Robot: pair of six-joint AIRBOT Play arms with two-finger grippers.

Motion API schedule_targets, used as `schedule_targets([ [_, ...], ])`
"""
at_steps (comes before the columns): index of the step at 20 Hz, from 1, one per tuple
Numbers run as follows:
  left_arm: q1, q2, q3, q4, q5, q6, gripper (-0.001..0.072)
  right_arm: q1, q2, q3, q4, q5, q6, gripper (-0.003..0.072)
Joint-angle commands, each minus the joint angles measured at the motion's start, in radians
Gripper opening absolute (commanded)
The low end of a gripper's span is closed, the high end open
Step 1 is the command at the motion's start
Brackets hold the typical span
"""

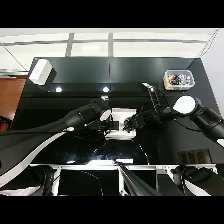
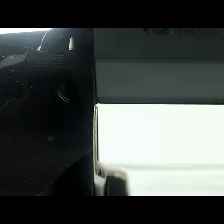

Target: Fold the box and place the chain.

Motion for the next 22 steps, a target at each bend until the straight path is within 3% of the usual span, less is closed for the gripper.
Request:
schedule_targets([
  [1, 0.0, 0.0, 0.0, 0.0, 0.0, 0.0, 0.0026, 0.011, -0.01, -0.001, -0.003, -0.01, 0.0, 0.0065],
  [2, 0.0, 0.0, 0.0, 0.0, 0.0, 0.0, 0.0026, 0.01, -0.01, 0.0, -0.003, -0.001, 0.0, 0.0288],
  [3, 0.0, 0.0, 0.0, 0.0, 0.0, 0.0, 0.0026, 0.003, -0.007, 0.003, -0.01, 0.031, 0.0, 0.0311],
  [11, 0.001, 0.0, 0.0, -0.003, -0.002, 0.003, 0.0027, -0.325, 0.237, 0.024, -0.085, 0.215, -0.003, 0.0317],
  [14, 0.008, 0.0, 0.001, -0.004, 0.006, -0.069, 0.0027, -0.365, 0.278, 0.024, -0.086, 0.24, -0.013, 0.0317],
  [15, 0.008, 0.0, 0.001, -0.004, 0.003, -0.085, 0.0056, -0.365, 0.279, 0.024, -0.085, 0.245, -0.016, 0.0317],
  [17, 0.007, 0.001, 0.006, -0.02, -0.009, -0.104, 0.0462, -0.365, 0.279, 0.023, -0.097, 0.238, -0.016, 0.0316],
  [18, 0.007, 0.003, 0.018, -0.019, -0.023, -0.099, 0.0508, -0.365, 0.278, 0.023, -0.102, 0.235, -0.016, 0.0317],
  [22, 0.008, 0.077, 0.079, 0.006, -0.029, 0.125, 0.0507, -0.365, 0.279, 0.023, -0.103, 0.232, -0.016, 0.0317],
])
